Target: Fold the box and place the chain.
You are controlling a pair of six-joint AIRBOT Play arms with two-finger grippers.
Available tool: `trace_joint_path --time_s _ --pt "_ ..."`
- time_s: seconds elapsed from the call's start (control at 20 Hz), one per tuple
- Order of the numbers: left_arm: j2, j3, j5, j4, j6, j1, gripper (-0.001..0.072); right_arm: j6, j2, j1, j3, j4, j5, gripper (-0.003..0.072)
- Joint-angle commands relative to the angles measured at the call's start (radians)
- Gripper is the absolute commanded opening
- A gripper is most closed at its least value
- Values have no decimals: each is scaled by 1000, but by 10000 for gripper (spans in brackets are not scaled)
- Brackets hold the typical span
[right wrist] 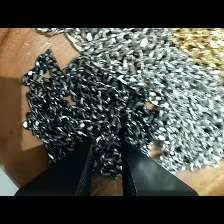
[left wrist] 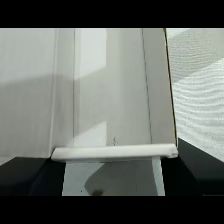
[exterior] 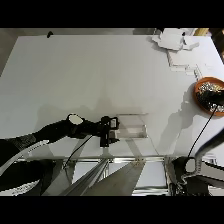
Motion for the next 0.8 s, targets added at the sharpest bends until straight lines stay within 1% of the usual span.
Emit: trace_joint_path --time_s 0.0,0.15,0.2,0.25,0.45,0.6,0.65,0.75 --pt "1 0 0 0 0 -1 208 -17 -18 -1 2 19 -17 200" --pt "1 0 0 0 0 -1 208 -17 -20 -1 2 19 -24 192" --pt "1 0 0 0 0 -1 208 -17 -21 -1 2 19 -23 164" --pt "1 0 0 0 0 -1 208 -17 -21 -1 2 19 -24 153" --pt "1 0 0 0 0 -1 208 -17 -22 -1 2 19 -23 151" --pt "1 0 0 0 0 -1 208 -17 -25 -1 2 20 -2 33" --pt "1 0 0 0 0 -1 208 -17 -24 -1 2 28 18 12" --pt "1 0 0 0 0 -1 208 -18 -6 2 2 72 72 12"
